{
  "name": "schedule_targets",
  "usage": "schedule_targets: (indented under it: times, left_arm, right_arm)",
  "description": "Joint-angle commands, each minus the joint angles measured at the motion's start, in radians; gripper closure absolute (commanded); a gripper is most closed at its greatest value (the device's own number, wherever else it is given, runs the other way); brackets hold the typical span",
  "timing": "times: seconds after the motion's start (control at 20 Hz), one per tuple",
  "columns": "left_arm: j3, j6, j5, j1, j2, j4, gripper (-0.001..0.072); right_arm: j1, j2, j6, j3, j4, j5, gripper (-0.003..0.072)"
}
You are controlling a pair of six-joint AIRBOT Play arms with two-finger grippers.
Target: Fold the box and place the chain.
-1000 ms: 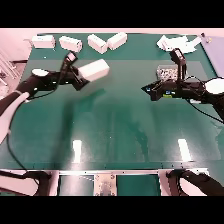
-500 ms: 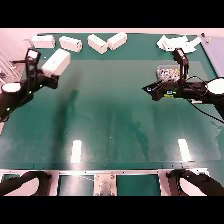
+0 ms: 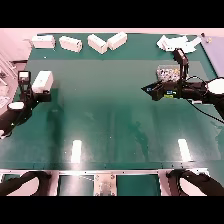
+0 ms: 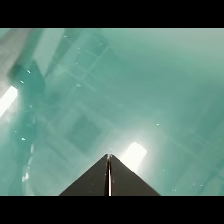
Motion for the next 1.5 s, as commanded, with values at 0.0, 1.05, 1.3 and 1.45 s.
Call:
schedule_targets:
  times: [0.0,1.05,1.3,1.45]
  left_arm:
    - [-0.024,-0.031,0.047,0.001,-0.021,0.003,0.0690]
    - [-0.026,-0.005,-0.446,0.001,0.552,0.058,0.0694]
    - [-0.104,-0.148,-0.468,0.001,0.794,0.216,0.0698]
    - [-0.245,-0.170,-0.419,0.000,1.003,0.216,0.0698]
  right_arm:
    - [0.001,0.001,0.001,0.000,0.013,0.015,0.0675]
    - [0.000,0.218,0.050,-0.001,0.009,-0.061,0.0676]
    - [0.000,0.477,0.057,-0.145,-0.035,-0.310,0.0678]
    - [0.000,0.668,0.052,-0.336,-0.067,-0.485,0.0679]
